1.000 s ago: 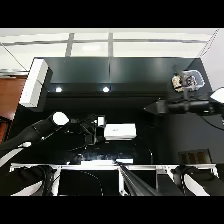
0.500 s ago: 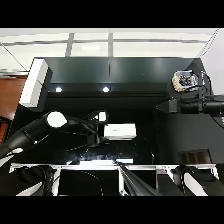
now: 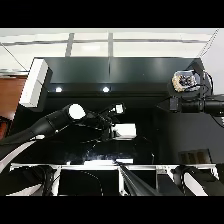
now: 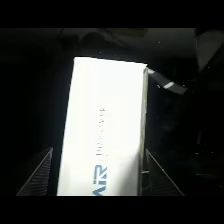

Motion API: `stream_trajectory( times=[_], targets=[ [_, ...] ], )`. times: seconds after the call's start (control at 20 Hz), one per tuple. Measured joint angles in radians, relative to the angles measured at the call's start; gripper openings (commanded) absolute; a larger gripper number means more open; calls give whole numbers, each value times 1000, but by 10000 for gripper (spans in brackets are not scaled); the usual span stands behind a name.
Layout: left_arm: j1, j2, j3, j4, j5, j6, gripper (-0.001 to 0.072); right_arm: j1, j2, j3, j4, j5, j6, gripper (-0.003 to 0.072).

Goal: Fold the box and place the chain.

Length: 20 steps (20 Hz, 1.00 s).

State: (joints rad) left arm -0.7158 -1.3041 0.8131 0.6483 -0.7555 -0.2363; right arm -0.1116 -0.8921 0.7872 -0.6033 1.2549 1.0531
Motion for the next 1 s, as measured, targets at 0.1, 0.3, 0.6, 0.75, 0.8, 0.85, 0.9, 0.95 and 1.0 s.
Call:
stream_trajectory(
  times=[0.1, 0.3, 0.6, 0.75, 0.8, 0.85, 0.9, 0.95, 1.0],
  targets=[
    [-2, -10, 8, 8, -18, -3, 709, 0, 0, 0, 0, -2, 0, 16],
    [-3, -19, 15, 18, -39, -4, 709, 0, 0, 0, -1, -3, 2, 16],
    [-11, -42, 18, 19, -29, -2, 709, 0, 0, 0, -1, -7, 2, 16],
    [-27, -56, 18, 40, -11, -2, 709, 0, 0, 0, -1, -8, 2, 16],
    [-30, -58, 18, 48, -2, -2, 709, 0, 0, 0, -1, -9, 2, 16],
    [-32, -60, 19, 55, 8, -2, 709, 0, 0, 0, -1, -9, 2, 16],
    [-32, -59, 19, 59, 12, -2, 710, 0, 0, 0, -1, -9, 2, 16],
    [-33, -55, 19, 64, 10, -3, 709, 0, 0, 0, -1, -10, 2, 16],
    [-34, -49, 19, 66, 8, -3, 709, 0, 0, 0, -2, -10, 2, 16]
  ],
)
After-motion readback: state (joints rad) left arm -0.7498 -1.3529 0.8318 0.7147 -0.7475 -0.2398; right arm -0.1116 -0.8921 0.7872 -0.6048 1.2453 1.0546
